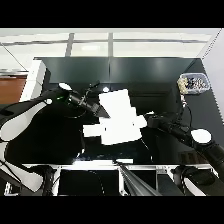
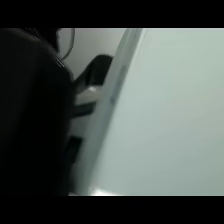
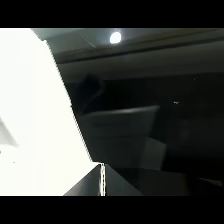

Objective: Fold the box and place the chain.

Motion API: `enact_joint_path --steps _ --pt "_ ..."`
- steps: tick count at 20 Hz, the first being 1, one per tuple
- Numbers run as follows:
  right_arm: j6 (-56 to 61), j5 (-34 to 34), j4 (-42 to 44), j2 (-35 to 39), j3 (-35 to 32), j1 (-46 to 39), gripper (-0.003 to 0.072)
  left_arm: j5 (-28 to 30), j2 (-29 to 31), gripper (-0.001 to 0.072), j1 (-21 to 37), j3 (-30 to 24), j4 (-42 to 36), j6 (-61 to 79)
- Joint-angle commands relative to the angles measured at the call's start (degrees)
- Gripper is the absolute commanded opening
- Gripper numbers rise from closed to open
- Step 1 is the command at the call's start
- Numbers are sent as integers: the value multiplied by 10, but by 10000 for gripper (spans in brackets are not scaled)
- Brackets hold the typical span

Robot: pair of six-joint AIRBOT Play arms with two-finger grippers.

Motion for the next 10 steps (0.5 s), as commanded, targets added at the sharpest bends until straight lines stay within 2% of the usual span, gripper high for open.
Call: enact_joint_path --steps 1,2,3,4,5,6,7,10 --pt "0 1 -2 0 0 0 17 -20 -5 151 -2 20 22 61" --pt "0 1 -5 0 0 0 17 -26 -5 124 -2 20 22 78" --pt "0 1 -15 0 0 0 17 -26 -5 47 -1 20 23 80" --pt "0 1 -28 0 0 0 21 -27 -5 30 -1 20 23 92" --pt "0 8 -52 0 8 0 202 -27 -5 29 -1 21 23 93" --pt "0 22 -83 0 22 0 492 -31 -4 28 -2 21 21 92" --pt "0 40 -133 0 46 0 712 -37 0 26 -2 20 24 92" --pt "0 110 -324 0 138 0 710 -24 45 24 -9 11 37 93"
